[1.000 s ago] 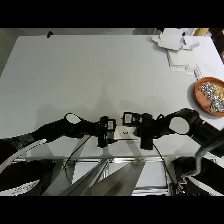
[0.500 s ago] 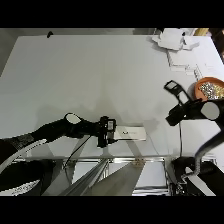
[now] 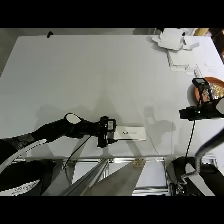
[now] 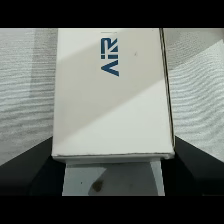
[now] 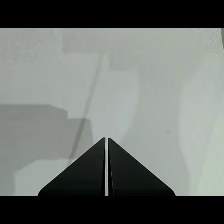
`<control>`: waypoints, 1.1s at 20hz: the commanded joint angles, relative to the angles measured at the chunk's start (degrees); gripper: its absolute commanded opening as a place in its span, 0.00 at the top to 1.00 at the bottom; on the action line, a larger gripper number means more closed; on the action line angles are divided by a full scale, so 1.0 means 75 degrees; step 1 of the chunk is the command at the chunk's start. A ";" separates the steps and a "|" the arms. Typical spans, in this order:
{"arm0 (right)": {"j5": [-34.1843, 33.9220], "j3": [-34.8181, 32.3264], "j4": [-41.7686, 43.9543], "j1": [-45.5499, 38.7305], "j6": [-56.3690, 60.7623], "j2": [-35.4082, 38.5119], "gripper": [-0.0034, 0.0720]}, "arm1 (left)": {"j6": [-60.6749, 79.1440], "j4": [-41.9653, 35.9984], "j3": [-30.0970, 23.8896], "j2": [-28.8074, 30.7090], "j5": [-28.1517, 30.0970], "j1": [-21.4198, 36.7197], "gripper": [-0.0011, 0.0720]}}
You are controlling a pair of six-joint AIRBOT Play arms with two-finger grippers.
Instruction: Fold the box and place the chain.
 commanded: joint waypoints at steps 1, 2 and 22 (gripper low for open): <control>0.0038 0.0000 -0.0032 -0.0079 0.0114 -0.0003 0.93 | 0.0006 0.0000 0.0003 0.0003 0.0006 0.0003 0.62; 0.0038 0.0000 -0.0032 -0.0079 0.0114 -0.0003 0.93 | 0.0041 -0.0119 0.0003 0.0003 0.0003 0.0003 0.62; 0.0038 0.0000 -0.0032 -0.0079 0.0111 -0.0003 0.93 | -1.0593 0.6505 0.0000 0.4730 0.1684 0.4838 0.60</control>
